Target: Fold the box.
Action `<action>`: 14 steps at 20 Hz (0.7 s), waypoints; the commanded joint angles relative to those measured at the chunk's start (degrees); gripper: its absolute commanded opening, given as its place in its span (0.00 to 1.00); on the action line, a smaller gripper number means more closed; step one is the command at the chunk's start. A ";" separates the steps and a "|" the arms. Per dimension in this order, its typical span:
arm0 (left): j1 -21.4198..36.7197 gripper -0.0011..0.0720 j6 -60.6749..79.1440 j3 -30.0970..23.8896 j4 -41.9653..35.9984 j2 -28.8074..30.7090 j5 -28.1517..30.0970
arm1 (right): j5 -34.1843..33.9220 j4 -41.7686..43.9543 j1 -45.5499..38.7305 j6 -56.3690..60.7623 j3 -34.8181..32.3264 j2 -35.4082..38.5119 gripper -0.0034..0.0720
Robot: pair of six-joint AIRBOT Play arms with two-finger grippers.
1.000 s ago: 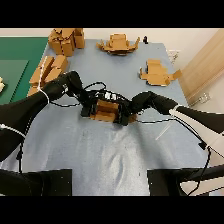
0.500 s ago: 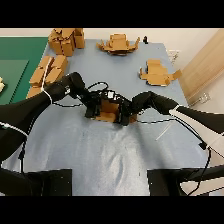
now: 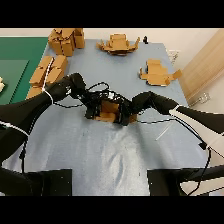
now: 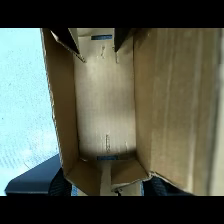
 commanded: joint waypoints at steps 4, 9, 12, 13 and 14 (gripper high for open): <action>-0.04 0.83 -0.96 -0.04 1.95 -0.04 1.62 | -0.11 0.02 0.04 0.04 0.07 -0.04 0.49; -0.04 0.83 -1.03 -0.02 1.92 0.11 1.36 | -0.15 0.02 0.04 0.04 0.07 -0.04 0.49; 0.09 0.79 -3.78 0.28 1.97 1.99 0.24 | -0.13 0.02 0.04 0.07 0.07 -0.04 0.49; 0.22 0.79 -4.07 0.44 2.01 3.19 0.15 | -0.13 0.02 0.04 0.07 0.07 -0.04 0.49; 0.37 0.69 -4.24 0.44 2.01 4.94 0.02 | -0.13 0.02 0.04 0.07 0.07 -0.04 0.49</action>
